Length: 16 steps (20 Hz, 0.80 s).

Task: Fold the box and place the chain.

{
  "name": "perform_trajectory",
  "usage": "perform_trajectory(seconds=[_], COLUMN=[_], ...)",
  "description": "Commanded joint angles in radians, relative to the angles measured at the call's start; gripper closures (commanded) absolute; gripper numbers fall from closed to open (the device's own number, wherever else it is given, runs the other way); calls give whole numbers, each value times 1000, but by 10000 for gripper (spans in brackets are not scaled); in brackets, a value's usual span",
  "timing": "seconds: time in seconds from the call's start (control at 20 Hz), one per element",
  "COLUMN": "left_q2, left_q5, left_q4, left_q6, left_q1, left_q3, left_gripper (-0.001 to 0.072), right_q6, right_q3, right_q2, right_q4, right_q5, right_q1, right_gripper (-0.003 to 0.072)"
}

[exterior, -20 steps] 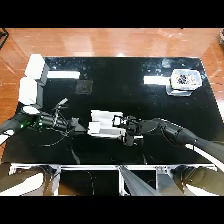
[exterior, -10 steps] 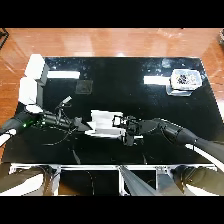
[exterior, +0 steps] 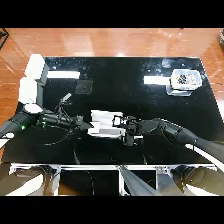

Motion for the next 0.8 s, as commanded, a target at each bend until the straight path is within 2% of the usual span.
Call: perform_trajectory(seconds=[0.0,0.15,0.3,0.6,0.75], left_q2=[14,14,14,14,14], left_q5=[56,109,122,158,191], left_q4=[3,56,130,135,202], left_q6=[-44,-105,-150,-163,-244], left_q1=[-63,-110,-125,-153,-207], left_q3=[1,1,2,30,59], left_gripper=[162,162,162,164,164], right_q6=[0,0,0,0,0], right_q3=[0,0,0,0,0], right_q2=[0,0,0,0,0], right_q4=[0,0,0,0,0], right_q5=[0,0,0,0,0], right_q1=[1,1,1,1,1], right_gripper=[666,666,666,666,666])
